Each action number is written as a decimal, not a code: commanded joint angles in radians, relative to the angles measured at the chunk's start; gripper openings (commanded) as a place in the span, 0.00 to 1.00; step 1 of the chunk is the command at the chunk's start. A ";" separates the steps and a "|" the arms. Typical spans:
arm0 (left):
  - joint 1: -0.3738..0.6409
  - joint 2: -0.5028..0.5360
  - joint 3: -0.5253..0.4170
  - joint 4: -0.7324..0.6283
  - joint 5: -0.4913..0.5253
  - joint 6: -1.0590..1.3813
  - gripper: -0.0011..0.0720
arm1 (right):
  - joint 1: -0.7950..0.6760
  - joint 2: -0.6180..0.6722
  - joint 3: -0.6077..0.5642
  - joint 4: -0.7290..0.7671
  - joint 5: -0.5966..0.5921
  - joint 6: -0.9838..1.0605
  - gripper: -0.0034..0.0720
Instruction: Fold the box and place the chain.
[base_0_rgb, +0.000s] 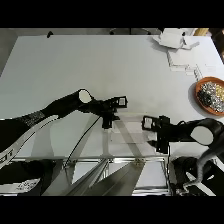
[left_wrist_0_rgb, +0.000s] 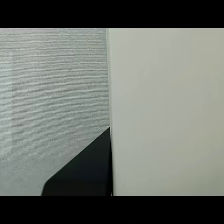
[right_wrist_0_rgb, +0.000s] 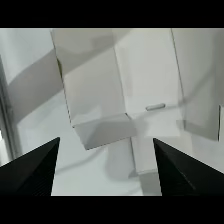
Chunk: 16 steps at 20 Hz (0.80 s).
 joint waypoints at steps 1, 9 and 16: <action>0.000 0.001 0.000 0.000 -0.004 0.000 0.03 | 0.079 0.137 -0.134 -0.041 -0.161 -0.191 0.91; 0.000 0.001 0.000 0.000 -0.003 0.000 0.03 | 0.170 0.077 -0.228 -0.007 -0.343 -0.186 0.94; 0.000 0.001 0.000 0.000 -0.004 0.000 0.03 | 0.129 -0.020 -0.148 -0.010 -0.427 -0.187 0.94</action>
